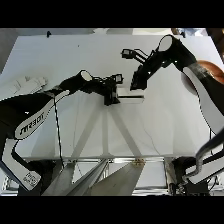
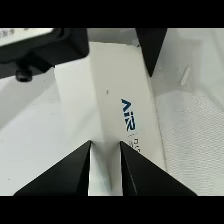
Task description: Fold the box and place the chain.
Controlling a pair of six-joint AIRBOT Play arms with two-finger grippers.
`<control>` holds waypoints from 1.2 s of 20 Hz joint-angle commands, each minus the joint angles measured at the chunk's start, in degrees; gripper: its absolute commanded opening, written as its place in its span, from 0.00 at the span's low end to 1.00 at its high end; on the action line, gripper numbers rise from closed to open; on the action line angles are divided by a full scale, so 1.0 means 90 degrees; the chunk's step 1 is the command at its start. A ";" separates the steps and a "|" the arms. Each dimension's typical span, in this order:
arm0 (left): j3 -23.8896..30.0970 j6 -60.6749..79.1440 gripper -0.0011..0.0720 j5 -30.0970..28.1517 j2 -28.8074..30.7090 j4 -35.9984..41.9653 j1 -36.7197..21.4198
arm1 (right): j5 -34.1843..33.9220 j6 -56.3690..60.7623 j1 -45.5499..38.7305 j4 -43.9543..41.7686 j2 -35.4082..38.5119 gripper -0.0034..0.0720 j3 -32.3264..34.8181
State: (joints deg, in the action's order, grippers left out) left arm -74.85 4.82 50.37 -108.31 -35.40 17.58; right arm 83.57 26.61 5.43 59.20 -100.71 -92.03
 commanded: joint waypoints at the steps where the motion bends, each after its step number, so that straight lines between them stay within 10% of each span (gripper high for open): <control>1: 0.0002 0.0002 0.31 -0.0002 0.0005 -0.0002 0.0002 | -0.0265 0.0163 0.0075 0.0153 0.0066 0.29 0.0367; 12: 0.0000 0.0002 0.31 0.0000 0.0005 -0.0002 0.0002 | -0.1299 0.0228 0.0112 0.0442 0.0743 0.29 0.0942; 15: 0.0002 0.0002 0.31 0.0000 0.0005 -0.0002 0.0002 | -0.1059 0.0204 0.0112 0.0442 0.0877 0.61 0.0942; 21: 0.0002 0.0002 0.31 0.0000 0.0005 -0.0002 0.0002 | -0.1236 0.0204 0.0236 0.0896 0.0891 0.60 0.1362; 24: 0.0000 0.0002 0.31 0.0000 0.0005 -0.0002 0.0002 | -0.1579 0.0238 0.0308 0.0894 0.0894 0.41 0.1649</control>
State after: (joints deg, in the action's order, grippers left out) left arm -74.87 4.86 50.28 -108.31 -35.40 17.58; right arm 71.92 28.47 7.62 66.43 -92.75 -79.29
